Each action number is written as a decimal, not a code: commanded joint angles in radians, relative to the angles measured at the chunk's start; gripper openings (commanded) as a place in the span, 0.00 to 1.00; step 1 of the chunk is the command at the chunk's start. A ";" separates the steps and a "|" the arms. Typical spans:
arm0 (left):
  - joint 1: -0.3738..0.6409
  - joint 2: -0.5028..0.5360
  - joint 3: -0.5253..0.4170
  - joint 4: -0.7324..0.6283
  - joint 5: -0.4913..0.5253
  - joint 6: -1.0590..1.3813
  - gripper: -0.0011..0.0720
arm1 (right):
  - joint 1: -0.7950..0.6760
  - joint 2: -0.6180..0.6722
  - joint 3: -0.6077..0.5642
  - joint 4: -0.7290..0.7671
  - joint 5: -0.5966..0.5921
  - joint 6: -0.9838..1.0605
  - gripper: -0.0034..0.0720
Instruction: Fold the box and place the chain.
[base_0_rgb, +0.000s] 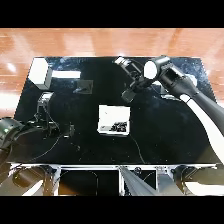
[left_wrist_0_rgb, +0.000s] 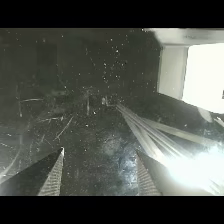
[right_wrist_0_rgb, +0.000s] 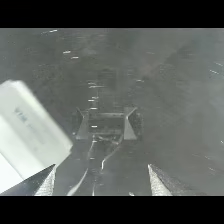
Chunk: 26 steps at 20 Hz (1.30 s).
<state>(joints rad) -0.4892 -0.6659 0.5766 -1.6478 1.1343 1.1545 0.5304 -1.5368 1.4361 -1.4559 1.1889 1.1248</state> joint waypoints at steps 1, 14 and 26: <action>0.001 -0.042 -0.001 -0.018 -0.021 0.031 0.76 | 0.040 -0.025 0.005 0.067 0.059 -0.095 0.94; 0.001 -0.114 -0.001 -0.018 -0.036 0.074 0.76 | 0.057 0.001 0.006 0.226 0.346 -0.168 0.94; 0.001 -0.117 -0.001 -0.018 -0.045 0.073 0.76 | 0.187 0.002 0.006 0.093 0.286 -0.148 0.94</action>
<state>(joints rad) -0.4889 -0.7826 0.5762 -1.6665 1.0901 1.2274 0.6838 -1.5356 1.4418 -1.3151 1.4845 0.9638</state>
